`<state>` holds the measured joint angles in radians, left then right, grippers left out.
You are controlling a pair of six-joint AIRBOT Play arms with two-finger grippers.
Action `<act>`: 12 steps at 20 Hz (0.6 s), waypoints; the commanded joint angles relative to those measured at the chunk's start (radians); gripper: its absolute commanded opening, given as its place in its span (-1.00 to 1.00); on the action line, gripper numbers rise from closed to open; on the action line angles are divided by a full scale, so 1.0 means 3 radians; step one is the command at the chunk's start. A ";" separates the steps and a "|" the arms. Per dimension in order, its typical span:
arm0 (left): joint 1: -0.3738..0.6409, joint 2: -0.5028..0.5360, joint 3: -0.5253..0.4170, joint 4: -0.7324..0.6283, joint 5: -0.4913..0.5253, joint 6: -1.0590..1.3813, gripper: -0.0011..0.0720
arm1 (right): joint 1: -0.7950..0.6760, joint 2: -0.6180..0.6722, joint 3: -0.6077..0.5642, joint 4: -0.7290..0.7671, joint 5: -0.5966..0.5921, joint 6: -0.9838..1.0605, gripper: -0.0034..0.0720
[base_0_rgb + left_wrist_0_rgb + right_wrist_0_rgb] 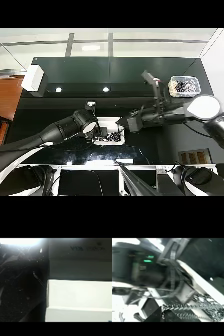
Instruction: Fold the box and place the chain.
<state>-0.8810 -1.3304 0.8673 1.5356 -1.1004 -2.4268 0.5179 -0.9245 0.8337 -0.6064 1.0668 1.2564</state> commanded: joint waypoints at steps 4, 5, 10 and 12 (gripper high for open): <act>0.0000 -0.0001 -0.0001 0.0001 0.0001 0.0000 -0.90 | 0.0066 -0.0309 -0.0008 -0.0320 -0.0029 0.0001 -0.86; 0.0000 -0.0001 -0.0001 0.0001 0.0001 0.0000 -0.90 | 0.0066 -0.0312 -0.0008 -0.0333 -0.0032 0.0001 -0.86; 0.0000 -0.0001 -0.0001 0.0001 0.0004 0.0000 -0.90 | 0.0067 -0.0317 -0.0060 -0.0338 -0.0050 0.0001 -0.86; 0.0000 -0.0001 -0.0001 0.0003 0.0010 0.0000 -0.90 | 0.0066 -0.0320 -0.0089 -0.0340 -0.0058 0.0001 -0.85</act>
